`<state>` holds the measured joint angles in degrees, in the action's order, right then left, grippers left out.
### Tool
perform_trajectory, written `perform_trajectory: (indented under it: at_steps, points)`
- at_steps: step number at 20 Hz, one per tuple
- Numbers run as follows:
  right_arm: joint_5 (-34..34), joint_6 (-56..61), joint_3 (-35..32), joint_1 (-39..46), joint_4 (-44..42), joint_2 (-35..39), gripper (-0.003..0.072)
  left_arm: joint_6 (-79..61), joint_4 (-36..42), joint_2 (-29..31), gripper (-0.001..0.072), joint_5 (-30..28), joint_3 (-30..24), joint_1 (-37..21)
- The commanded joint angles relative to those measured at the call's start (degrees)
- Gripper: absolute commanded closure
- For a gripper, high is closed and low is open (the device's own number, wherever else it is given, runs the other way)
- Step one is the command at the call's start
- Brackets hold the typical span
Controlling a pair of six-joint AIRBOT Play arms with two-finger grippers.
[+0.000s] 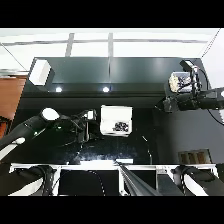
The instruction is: Fold the box and place the chain.
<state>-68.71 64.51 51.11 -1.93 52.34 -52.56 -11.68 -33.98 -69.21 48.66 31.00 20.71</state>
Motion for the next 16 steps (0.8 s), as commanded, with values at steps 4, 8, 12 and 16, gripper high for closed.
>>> perform_trajectory:
  at_steps: [4, 8, 12, 16]
  points:
    - [0.2, 0.0, 0.0, 0.02, 0.22, 0.0, 0.0309, -3.43, -1.05, -7.13, 0.0, 3.13, 5.42, -2.4]
    - [0.42, 0.0, -0.02, 0.02, 0.22, 0.0, 0.0309, -3.43, -0.52, -7.89, 0.0, 2.4, 5.57, -0.39]
    - [0.39, 0.0, -0.02, 0.02, 0.22, 0.0, 0.0309, -3.37, 0.17, -8.04, 0.0, 2.58, 5.75, -0.39]
    - [0.7, -0.02, -0.02, 0.02, 0.22, 0.0, 0.0309, -3.39, 0.17, -8.04, 0.0, 2.49, 5.75, -0.37]
